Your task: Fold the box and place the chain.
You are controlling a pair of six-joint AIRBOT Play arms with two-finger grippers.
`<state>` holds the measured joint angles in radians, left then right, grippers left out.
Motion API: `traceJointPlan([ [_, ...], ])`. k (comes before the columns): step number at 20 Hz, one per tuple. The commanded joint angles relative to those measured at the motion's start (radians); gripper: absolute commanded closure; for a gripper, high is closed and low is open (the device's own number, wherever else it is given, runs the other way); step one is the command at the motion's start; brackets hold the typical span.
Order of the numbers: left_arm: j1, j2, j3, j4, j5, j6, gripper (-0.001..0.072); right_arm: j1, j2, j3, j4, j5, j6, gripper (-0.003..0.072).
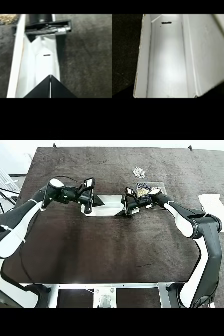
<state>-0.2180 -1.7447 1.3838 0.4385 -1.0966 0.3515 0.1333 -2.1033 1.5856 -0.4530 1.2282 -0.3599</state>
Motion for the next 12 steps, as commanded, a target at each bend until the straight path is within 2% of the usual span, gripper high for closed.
traceJointPlan([
  [1,0.000,0.014,-0.037,-0.010,0.090,0.021,0.0697,0.000,0.000,0.000,0.000,0.000,0.000,0.0098],
  [5,0.000,-0.026,-0.023,-0.070,0.175,0.024,0.0697,0.001,0.000,0.000,0.000,0.000,0.000,0.0098],
  [12,0.002,-0.110,0.129,-0.071,0.198,0.016,0.0697,0.001,0.000,0.000,0.000,0.000,0.000,0.0098],
])
